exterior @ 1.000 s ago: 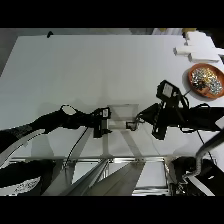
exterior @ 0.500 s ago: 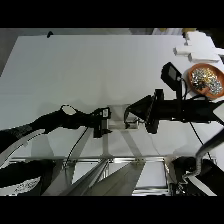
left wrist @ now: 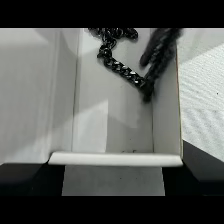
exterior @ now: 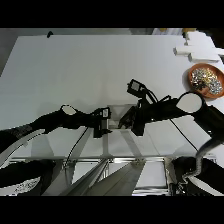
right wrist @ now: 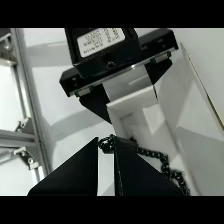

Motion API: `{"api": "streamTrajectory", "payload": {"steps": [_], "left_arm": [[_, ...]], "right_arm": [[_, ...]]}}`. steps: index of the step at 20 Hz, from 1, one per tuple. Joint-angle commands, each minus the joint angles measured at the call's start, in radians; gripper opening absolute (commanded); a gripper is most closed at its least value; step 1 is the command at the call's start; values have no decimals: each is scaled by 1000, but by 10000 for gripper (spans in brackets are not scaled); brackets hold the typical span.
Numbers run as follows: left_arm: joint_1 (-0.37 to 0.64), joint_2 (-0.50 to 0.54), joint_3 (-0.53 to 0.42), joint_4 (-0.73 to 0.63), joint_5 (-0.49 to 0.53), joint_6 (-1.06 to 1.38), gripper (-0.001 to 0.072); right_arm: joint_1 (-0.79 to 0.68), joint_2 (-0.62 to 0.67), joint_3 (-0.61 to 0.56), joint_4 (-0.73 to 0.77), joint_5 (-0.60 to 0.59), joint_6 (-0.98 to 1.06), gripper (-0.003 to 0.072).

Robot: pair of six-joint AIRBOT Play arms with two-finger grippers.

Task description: Fold the box and place the chain.

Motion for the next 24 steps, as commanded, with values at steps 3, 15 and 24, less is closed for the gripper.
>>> {"api": "streamTrajectory", "payload": {"steps": [3, 15, 24], "left_arm": [[0, 0, 0, 0, 0, 0, 137], [0, 0, 0, 0, 0, 0, 137], [-1, 0, 0, 0, 0, 0, 137]], "right_arm": [[57, -67, 1, -17, -169, 33, 55], [-152, 50, 119, -311, 115, -14, 258], [-379, 42, -50, -343, 100, -493, 233]]}}
